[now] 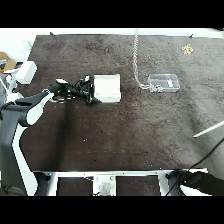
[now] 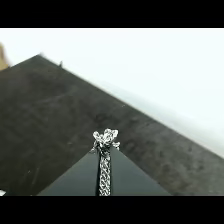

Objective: Fold the box and place the chain.

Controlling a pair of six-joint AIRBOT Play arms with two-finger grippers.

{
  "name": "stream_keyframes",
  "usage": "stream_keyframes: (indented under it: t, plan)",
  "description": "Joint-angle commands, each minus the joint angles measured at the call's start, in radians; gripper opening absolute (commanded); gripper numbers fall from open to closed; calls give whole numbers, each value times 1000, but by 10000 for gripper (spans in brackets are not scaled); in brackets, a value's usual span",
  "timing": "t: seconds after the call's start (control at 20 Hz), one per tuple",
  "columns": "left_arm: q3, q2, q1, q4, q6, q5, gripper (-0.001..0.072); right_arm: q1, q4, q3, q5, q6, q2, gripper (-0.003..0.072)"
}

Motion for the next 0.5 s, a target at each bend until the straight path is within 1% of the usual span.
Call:
stream_keyframes:
  t: [0.0,0.05,0.1,0.15,0.25,0.3,0.45]
  plan:
    - [0,1,0,0,0,0,275,66,30,-84,-6,0,-64,4]
    - [0,1,0,0,0,0,275,79,31,-132,-10,9,-75,4]
    - [0,1,0,0,0,0,275,85,34,-187,-42,40,-85,4]
    - [0,1,0,0,0,0,275,89,46,-249,-102,60,-95,4]
    - [0,1,0,0,0,0,274,89,121,-391,-272,59,-125,3]
    - [0,1,0,0,0,0,274,89,141,-451,-325,59,-145,4]
    - [0,1,0,0,0,0,275,89,143,-560,-342,107,-183,5]
